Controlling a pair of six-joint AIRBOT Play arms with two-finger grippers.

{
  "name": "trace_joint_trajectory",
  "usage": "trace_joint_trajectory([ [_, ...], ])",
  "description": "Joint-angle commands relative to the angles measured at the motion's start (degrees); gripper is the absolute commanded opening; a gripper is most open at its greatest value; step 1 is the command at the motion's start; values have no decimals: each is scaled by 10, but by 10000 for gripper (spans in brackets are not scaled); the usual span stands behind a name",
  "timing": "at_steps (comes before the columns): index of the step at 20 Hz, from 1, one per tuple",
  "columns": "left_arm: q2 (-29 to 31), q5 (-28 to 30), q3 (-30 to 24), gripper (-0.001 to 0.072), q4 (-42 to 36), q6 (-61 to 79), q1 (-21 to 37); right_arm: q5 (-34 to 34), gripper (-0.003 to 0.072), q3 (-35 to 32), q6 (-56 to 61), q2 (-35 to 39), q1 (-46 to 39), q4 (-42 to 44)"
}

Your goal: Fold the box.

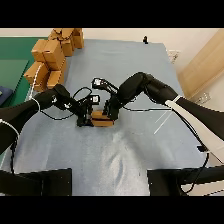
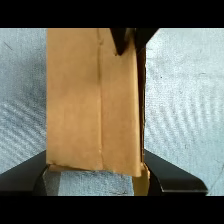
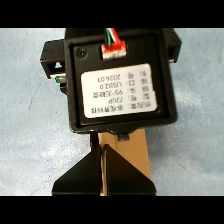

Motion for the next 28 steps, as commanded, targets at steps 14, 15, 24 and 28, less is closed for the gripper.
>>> trace_joint_trajectory([
  [14,0,0,0,53,0,-1,0,-57,306,0,5,-34,0,19],
  [15,0,0,0,54,0,-1,0,-57,304,0,6,-36,0,19],
  [24,0,1,0,54,0,-1,0,-59,299,0,17,-37,0,19],
  [28,0,1,0,54,0,-1,0,-59,299,0,22,-37,0,19],
])
